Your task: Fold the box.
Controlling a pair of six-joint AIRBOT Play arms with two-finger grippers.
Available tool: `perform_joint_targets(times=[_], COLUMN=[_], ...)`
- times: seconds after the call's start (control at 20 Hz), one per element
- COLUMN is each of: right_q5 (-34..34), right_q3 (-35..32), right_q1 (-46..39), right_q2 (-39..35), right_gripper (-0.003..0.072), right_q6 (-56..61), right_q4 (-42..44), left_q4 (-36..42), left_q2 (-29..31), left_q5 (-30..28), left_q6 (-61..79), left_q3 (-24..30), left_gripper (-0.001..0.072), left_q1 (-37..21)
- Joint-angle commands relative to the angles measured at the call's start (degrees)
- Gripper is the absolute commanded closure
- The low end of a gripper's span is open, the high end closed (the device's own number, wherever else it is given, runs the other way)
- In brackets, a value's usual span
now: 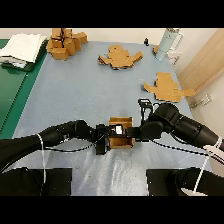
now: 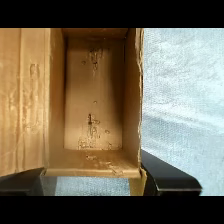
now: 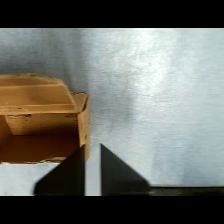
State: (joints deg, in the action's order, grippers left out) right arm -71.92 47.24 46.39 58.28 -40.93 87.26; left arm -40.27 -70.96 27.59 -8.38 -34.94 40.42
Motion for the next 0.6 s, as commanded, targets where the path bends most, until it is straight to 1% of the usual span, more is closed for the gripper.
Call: perform_joint_targets(times=[0.0,0.05,0.1,0.15,0.2,0.25,0.3,0.35,0.4,0.45,0.5,0.55], right_q5=[-4.09,-4.17,-2.78,0.17,4.44,8.17,11.19,12.11,10.95,8.63,5.90,2.93], right_q3=[0.04,0.04,0.07,0.11,0.42,0.94,1.90,3.06,4.68,6.34,8.15,10.23], right_q1=[-0.26,-2.03,-5.66,-10.64,-17.31,-23.96,-31.08,-37.03,-42.16,-45.48,-47.28,-47.76], right_q2=[-0.13,-0.11,0.00,0.39,1.46,3.15,5.64,8.66,12.46,16.13,19.71,23.30], right_gripper=[0.0683,0.0684,0.0684,0.0684,0.0684,0.0684,0.0684,0.0685,0.0684,0.0685,0.0685,0.0685], right_q6=[-0.04,-0.20,-2.32,-6.12,-13.09,-21.29,-32.74,-43.65,-54.71,-62.10,-67.52,-70.97], right_q4=[-8.15,-12.15,-13.35,-11.89,-6.58,1.60,13.88,27.12,40.89,50.53,56.50,59.23], left_q4=[0.00,0.00,0.00,0.00,0.00,0.00,0.00,0.00,0.00,0.00,0.00,0.00], left_q2=[0.04,0.07,0.07,0.07,0.04,0.07,0.07,0.04,0.04,0.04,0.04,0.07], left_q5=[-0.02,-0.02,-0.02,-0.02,-0.02,0.00,-0.02,-0.02,-0.02,-0.02,-0.02,-0.02], left_q6=[0.00,-0.02,0.00,0.00,0.00,0.00,0.00,0.00,0.00,-0.02,0.00,0.00], left_q3=[0.00,0.00,0.00,0.00,0.00,0.00,0.00,0.00,0.00,0.00,0.00,0.00], left_gripper=[0.0193,0.0193,0.0194,0.0193,0.0193,0.0194,0.0193,0.0194,0.0193,0.0194,0.0194,0.0193], left_q1=[-0.07,-0.07,-0.07,-0.07,-0.07,-0.07,-0.07,-0.07,-0.07,-0.07,-0.07,-0.07])
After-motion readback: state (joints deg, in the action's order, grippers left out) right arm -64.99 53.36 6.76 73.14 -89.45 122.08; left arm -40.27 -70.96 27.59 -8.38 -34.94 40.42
